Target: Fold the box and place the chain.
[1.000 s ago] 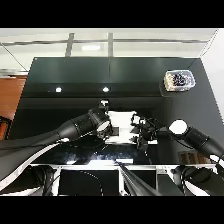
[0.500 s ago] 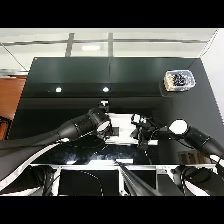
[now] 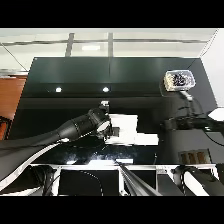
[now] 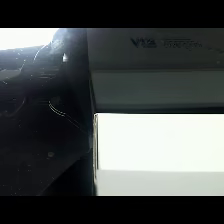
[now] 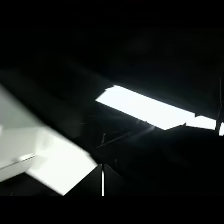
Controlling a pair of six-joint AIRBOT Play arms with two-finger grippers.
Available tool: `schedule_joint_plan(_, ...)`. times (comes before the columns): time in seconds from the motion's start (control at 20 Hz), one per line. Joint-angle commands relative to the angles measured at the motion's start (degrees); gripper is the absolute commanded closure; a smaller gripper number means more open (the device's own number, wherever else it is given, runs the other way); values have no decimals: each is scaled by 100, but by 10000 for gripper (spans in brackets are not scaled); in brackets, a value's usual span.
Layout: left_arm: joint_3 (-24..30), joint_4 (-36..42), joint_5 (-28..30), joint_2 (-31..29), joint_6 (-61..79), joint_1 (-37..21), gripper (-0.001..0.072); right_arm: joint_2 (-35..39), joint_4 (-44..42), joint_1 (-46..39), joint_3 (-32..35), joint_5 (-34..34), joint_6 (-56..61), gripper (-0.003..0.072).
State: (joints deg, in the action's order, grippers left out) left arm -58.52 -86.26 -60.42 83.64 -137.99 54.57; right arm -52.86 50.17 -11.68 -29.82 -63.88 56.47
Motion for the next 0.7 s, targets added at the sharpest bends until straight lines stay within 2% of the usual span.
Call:
schedule_joint_plan(0.0, 2, -9, 11, -2, -4, -7, 682, -87, 1294, -1123, 129, -146, 2374, 675)
schedule_joint_plan(0.15, 2, -7, 13, -2, -4, -4, 682, -295, 1043, -964, 468, -581, 2153, 675)
schedule_joint_plan(0.35, 2, -7, 13, -2, -4, -4, 682, -876, -273, -393, 863, -964, 1174, 677)
schedule_joint_plan(0.65, 2, -9, 13, -2, -4, -4, 682, -1311, -1526, 343, 863, -542, 603, 672)
